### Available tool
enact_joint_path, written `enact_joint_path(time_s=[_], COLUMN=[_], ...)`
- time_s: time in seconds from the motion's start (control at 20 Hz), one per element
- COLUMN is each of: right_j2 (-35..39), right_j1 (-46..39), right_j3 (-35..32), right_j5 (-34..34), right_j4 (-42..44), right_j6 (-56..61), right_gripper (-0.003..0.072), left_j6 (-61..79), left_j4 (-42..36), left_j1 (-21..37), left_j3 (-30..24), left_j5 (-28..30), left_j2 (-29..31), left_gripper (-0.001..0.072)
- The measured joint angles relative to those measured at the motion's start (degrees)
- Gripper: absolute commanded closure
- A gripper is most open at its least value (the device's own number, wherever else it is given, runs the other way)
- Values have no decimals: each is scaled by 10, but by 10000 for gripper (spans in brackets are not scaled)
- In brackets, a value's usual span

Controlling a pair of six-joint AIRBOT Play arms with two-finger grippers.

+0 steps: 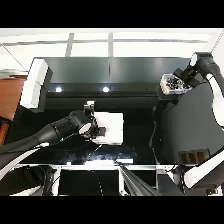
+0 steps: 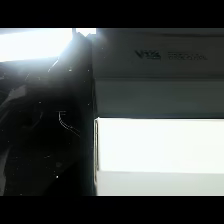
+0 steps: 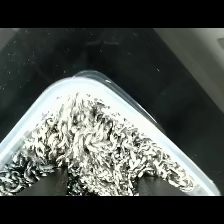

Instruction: Fold the box and place the chain.

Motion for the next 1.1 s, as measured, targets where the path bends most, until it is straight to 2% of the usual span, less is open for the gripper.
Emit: enact_joint_path(time_s=[0.1,0.2,0.3,0.35,0.8,1.1], right_j2=[-3,-5,-3,0,60,128], right_j1=[-1,-2,-3,-3,-4,-5], right_j3=[1,3,5,5,7,10], right_j5=[-2,3,13,23,42,42], right_j4=[9,15,19,19,5,5], right_j6=[0,-6,-18,-24,-110,-179], right_gripper=[448,615,628,658,659,663], left_j6=[0,0,0,0,0,0], left_j4=[0,0,-1,-1,-2,-2], left_j1=[0,0,0,0,0,0], left_j3=[0,0,0,0,0,0], left_j5=[0,0,0,0,0,0], left_j2=[0,0,0,0,0,0], left_gripper=[681,681,681,681,681,680])
